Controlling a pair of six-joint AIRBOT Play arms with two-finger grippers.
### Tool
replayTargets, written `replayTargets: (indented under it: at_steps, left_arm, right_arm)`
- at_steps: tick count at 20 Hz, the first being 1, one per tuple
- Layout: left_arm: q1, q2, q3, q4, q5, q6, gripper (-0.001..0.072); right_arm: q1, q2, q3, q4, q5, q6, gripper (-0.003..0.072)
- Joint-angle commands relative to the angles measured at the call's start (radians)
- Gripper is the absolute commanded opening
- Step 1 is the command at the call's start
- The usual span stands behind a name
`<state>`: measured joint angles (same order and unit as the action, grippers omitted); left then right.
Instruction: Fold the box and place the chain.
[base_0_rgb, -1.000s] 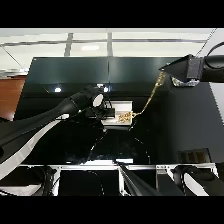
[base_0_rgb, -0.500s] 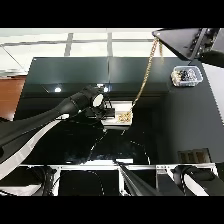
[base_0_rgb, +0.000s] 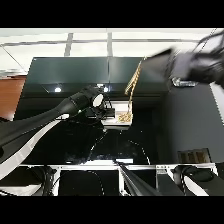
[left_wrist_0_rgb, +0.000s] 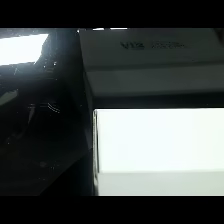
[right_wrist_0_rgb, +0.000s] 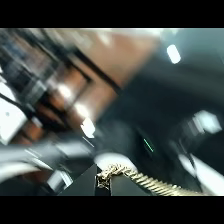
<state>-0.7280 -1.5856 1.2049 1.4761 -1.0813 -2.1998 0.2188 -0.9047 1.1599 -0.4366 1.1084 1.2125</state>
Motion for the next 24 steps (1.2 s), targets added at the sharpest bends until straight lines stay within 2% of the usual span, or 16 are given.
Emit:
replayTargets:
  at_steps: [1, 4, 7, 10, 11, 12, 13, 15, 18, 20, 21, 22, 23, 24]
  left_arm:
    - [0.001, 0.001, 0.000, 0.000, 0.000, 0.000, 0.0030]
    - [0.001, 0.001, 0.000, 0.000, 0.000, 0.000, 0.0030]
    - [0.001, 0.001, 0.000, 0.000, 0.000, 0.000, 0.0030]
    - [0.001, 0.001, 0.000, 0.000, 0.000, 0.000, 0.0030]
    - [0.001, 0.001, 0.000, 0.000, 0.000, 0.000, 0.0030]
    - [0.001, 0.001, 0.000, 0.000, 0.000, 0.000, 0.0030]
    - [0.001, 0.001, 0.000, 0.000, 0.000, 0.000, 0.0030]
    - [0.001, 0.001, 0.000, 0.000, 0.000, 0.000, 0.0030]
    - [0.001, 0.001, 0.000, 0.000, 0.000, 0.000, 0.0030]
    - [0.001, 0.001, 0.000, 0.000, 0.000, 0.000, 0.0030]
    - [0.001, 0.001, 0.000, 0.000, 0.000, 0.000, 0.0030]
    - [0.001, 0.001, 0.000, 0.000, 0.000, 0.000, 0.0030]
    - [0.001, 0.001, 0.000, 0.000, 0.000, 0.000, 0.0030]
    - [0.001, 0.001, 0.000, 0.000, 0.000, 0.000, 0.0030]
  right_arm:
    - [0.071, -0.005, -0.181, -0.159, -0.066, 0.084, 0.0011]
    - [0.145, -0.071, -0.278, -0.230, -0.174, 0.093, 0.0011]
    - [0.162, -0.156, -0.277, -0.200, -0.214, 0.093, 0.0011]
    - [0.161, -0.185, -0.277, -0.204, -0.208, 0.093, 0.0012]
    - [0.161, -0.185, -0.277, -0.204, -0.198, 0.093, 0.0028]
    - [0.157, -0.185, -0.277, -0.204, -0.187, 0.093, 0.0195]
    - [0.146, -0.185, -0.277, -0.207, -0.165, 0.093, 0.0287]
    - [0.080, -0.181, -0.274, -0.222, -0.086, 0.078, 0.0285]
    - [-0.069, -0.169, -0.275, -0.346, 0.032, -0.136, 0.0284]
    - [-0.112, -0.171, -0.296, -0.488, 0.022, -0.252, 0.0284]
    - [-0.113, -0.172, -0.324, -0.538, -0.019, -0.309, 0.0288]
    - [-0.108, -0.175, -0.362, -0.548, -0.076, -0.374, 0.0444]
    - [-0.095, -0.183, -0.395, -0.541, -0.121, -0.454, 0.0670]
    - [-0.069, -0.196, -0.427, -0.540, -0.164, -0.547, 0.0670]
